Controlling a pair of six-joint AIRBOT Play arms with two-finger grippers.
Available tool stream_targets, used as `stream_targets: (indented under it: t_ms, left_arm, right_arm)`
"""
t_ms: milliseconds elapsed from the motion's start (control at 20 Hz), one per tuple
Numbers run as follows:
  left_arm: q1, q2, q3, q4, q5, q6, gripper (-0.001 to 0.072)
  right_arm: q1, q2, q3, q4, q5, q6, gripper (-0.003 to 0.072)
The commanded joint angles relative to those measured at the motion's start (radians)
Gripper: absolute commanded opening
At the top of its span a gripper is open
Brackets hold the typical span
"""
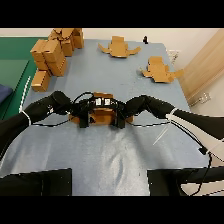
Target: Fold the box.
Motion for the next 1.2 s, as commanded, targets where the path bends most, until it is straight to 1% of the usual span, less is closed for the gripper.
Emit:
stream_targets:
  t_ms: [0,100,150,200,250,350,450,550,650,750,800,850,950,1000,1050,1150]
  left_arm:
    - [-0.001,0.000,0.001,0.001,0.001,-0.012,0.0488]
    - [-0.001,0.000,0.001,0.002,0.004,-0.012,0.0483]
    - [0.002,0.002,0.001,0.002,0.006,-0.012,0.0376]
    - [0.002,0.006,0.001,0.010,0.005,-0.012,0.0162]
    - [0.002,0.014,0.001,0.034,-0.001,-0.011,0.0015]
    - [0.010,0.040,0.001,0.068,-0.023,-0.013,0.0014]
    - [0.045,0.076,0.001,0.066,-0.089,-0.015,0.0011]
    - [0.113,0.135,0.001,0.057,-0.172,-0.090,0.0007]
    - [0.219,0.217,-0.001,0.006,-0.241,-0.117,0.0007]
    - [0.360,0.290,-0.008,-0.064,-0.251,-0.129,0.0007]
    - [0.438,0.311,-0.016,-0.065,-0.251,-0.162,0.0007]
    - [0.505,0.314,-0.028,-0.041,-0.251,-0.238,0.0007]
    - [0.608,0.286,-0.071,0.071,-0.224,-0.509,0.0008]
    - [0.632,0.261,-0.089,0.119,-0.216,-0.662,0.0009]
    - [0.642,0.227,-0.103,0.146,-0.231,-0.780,0.0009]
    - [0.622,0.145,-0.117,0.105,-0.280,-0.831,0.0009]
  right_arm:
    - [0.001,-0.001,0.000,0.000,0.000,-0.002,0.0196]
    - [0.001,-0.001,0.000,0.000,0.000,-0.002,0.0196]
    - [0.001,-0.001,0.000,0.000,0.000,-0.002,0.0196]
    - [0.001,-0.001,0.000,0.000,0.000,-0.002,0.0196]
    - [0.001,-0.001,0.000,0.000,0.000,-0.002,0.0195]
    - [0.001,-0.001,0.000,0.000,0.000,-0.002,0.0196]
    - [0.001,-0.001,0.000,-0.001,0.000,-0.002,0.0196]
    - [0.001,-0.001,0.000,-0.001,0.000,-0.002,0.0196]
    - [0.001,-0.001,0.000,-0.003,0.000,-0.002,0.0196]
    - [0.001,-0.001,0.000,-0.003,0.000,-0.002,0.0196]
    - [0.001,-0.001,0.000,-0.003,0.000,-0.002,0.0196]
    - [0.001,-0.001,0.000,-0.003,0.000,-0.002,0.0196]
    - [0.001,-0.001,0.000,-0.003,0.000,-0.002,0.0196]
    - [0.001,-0.001,0.000,-0.003,0.000,-0.002,0.0196]
    - [0.001,-0.001,0.000,-0.003,-0.001,-0.002,0.0196]
    - [0.001,-0.001,0.000,-0.003,0.000,-0.002,0.0196]
